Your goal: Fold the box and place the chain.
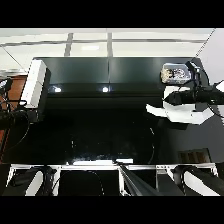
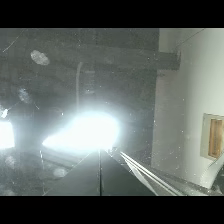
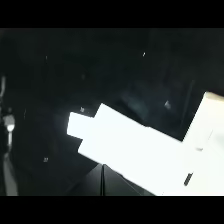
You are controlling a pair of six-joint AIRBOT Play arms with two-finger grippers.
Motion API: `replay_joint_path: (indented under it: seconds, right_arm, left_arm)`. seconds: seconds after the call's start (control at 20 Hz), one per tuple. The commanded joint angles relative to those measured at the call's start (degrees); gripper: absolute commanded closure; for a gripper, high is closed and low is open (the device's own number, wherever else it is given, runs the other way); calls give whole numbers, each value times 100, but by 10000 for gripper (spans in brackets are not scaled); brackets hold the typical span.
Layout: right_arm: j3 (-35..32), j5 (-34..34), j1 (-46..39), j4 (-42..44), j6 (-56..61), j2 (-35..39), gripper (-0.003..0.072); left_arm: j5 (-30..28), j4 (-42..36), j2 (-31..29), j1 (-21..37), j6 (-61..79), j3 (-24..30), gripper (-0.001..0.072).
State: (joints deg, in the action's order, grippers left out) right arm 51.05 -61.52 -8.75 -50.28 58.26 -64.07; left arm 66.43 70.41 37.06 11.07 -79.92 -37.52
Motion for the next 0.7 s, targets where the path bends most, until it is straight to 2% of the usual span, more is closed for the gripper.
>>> replay_joint_path:
  seconds: [0.0,0.05,0.1,0.2,0.25,0.3,0.4,0.45,0.55,0.65]
  right_arm:
    - [7,1174,-2,168,2,-13,658]
    - [7,1558,-4,175,4,-22,413]
    - [7,1781,-2,173,-4,-22,-34]
    - [11,2218,-52,-219,72,-24,-21]
    - [15,2516,-179,-691,551,-24,-21]
    - [72,2758,-426,-1388,1401,-42,-21]
    - [426,2675,-1283,-2868,2966,-225,-20]
    - [654,2358,-1744,-3222,3104,-389,-19]
    - [1233,1147,-2732,-3261,3032,-901,-19]
    - [1749,-195,-3495,-2463,2002,-1451,-19]
  left_arm:
    - [-2,7,-4,-4,4,4,683]
    - [-13,4,-2,-4,2,4,683]
    - [-28,2,-4,-4,2,4,683]
    - [-31,0,-4,-4,2,4,683]
    - [-50,0,-2,-4,2,4,683]
    - [-144,0,-2,-4,2,4,684]
    - [-339,2,-2,-4,2,7,683]
    - [-352,0,-2,-4,2,7,683]
    - [-415,-11,13,-7,0,7,684]
    - [-426,-153,22,-9,0,20,683]
